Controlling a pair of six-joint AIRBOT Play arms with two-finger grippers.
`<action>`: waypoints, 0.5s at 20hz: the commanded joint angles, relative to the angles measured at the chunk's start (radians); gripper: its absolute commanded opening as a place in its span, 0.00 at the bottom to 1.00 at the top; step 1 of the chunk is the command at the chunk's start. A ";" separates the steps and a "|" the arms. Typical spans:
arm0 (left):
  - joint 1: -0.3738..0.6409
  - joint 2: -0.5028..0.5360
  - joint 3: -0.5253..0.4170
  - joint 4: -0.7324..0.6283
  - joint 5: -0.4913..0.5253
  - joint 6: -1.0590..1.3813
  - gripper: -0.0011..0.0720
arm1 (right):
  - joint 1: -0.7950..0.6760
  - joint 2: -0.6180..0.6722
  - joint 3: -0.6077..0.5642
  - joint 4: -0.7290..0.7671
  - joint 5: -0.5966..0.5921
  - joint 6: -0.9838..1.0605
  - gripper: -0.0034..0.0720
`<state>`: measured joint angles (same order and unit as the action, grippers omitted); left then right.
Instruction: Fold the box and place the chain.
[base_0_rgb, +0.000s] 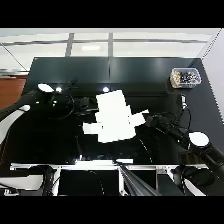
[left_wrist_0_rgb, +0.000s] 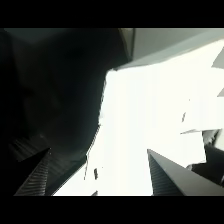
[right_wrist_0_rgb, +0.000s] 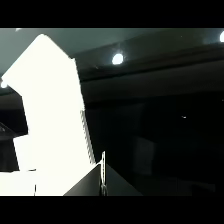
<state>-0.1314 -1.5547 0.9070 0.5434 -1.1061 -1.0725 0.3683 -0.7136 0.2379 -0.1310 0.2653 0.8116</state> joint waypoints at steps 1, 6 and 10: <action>-0.031 -0.124 0.041 -0.112 -0.110 0.152 0.98 | 0.002 0.001 0.000 0.000 -0.018 0.016 0.07; -0.086 -0.204 0.138 -0.143 -0.222 0.351 0.98 | 0.002 0.001 0.000 0.000 0.030 0.019 0.07; -0.084 -0.259 0.212 -0.134 -0.391 0.427 0.95 | 0.002 0.001 0.000 0.000 0.044 0.019 0.07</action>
<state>-0.2100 -1.7714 1.0668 0.4126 -1.3743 -0.7193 0.3695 -0.7136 0.2379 -0.1318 0.2916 0.8280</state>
